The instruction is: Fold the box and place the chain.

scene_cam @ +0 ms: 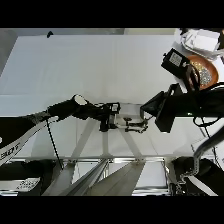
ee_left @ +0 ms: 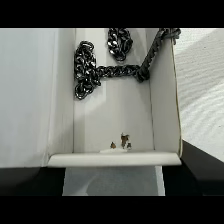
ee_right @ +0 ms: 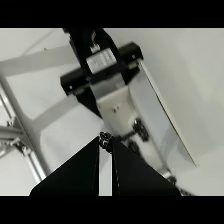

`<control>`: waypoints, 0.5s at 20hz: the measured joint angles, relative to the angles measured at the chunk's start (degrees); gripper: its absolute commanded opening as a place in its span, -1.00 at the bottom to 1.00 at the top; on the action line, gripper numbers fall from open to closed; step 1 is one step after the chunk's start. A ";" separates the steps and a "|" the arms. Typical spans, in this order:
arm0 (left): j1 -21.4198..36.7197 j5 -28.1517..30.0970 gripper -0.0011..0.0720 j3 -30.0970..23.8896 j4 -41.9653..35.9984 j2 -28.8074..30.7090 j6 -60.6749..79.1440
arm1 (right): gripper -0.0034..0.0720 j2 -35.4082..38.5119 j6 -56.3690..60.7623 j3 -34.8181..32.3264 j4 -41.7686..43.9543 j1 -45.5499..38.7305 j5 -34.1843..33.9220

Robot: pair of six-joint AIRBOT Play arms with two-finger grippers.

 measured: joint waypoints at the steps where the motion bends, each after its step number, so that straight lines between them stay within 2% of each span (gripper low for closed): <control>1: 0.00 0.00 -0.06 0.00 0.00 0.00 0.00 | -0.88 -0.66 0.22 -0.04 -0.15 1.33 -1.57; 5: 0.00 0.00 -0.06 0.00 0.00 0.00 0.00 | -0.88 -6.91 1.36 -0.55 -2.93 5.14 -5.92; 10: 0.00 0.00 -0.06 0.00 0.00 0.00 0.00 | -0.88 -15.76 4.55 -2.03 -7.45 6.40 -6.86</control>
